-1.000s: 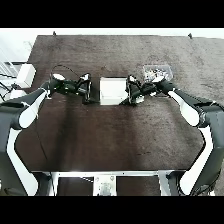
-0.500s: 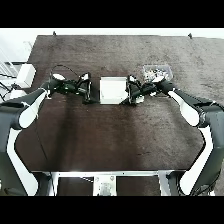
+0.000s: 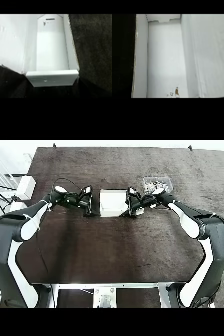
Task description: Fold the box and place the chain.
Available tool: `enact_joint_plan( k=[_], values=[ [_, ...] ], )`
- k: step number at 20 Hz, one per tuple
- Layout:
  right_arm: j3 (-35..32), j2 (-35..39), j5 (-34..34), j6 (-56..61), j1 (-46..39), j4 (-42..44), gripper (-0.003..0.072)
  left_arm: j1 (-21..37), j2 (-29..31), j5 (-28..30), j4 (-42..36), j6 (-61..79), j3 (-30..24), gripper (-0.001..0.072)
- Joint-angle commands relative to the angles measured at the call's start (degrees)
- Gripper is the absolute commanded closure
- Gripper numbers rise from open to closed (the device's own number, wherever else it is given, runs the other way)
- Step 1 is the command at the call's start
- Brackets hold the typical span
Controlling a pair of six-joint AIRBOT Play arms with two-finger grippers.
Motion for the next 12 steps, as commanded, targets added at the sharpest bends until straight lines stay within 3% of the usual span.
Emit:
enact_joint_plan(
  k=[1,12],
  values=[
    [0.0,0.0,0.1,0.1,0.0,0.0,0.013,-0.8,-0.8,0.0,0.1,-1.3,0.0,-0.0011],
    [0.0,0.0,0.0,0.1,0.0,0.0,0.013,-1.8,-1.4,1.7,-1.0,-1.5,-0.2,-0.0011]
  ],
)
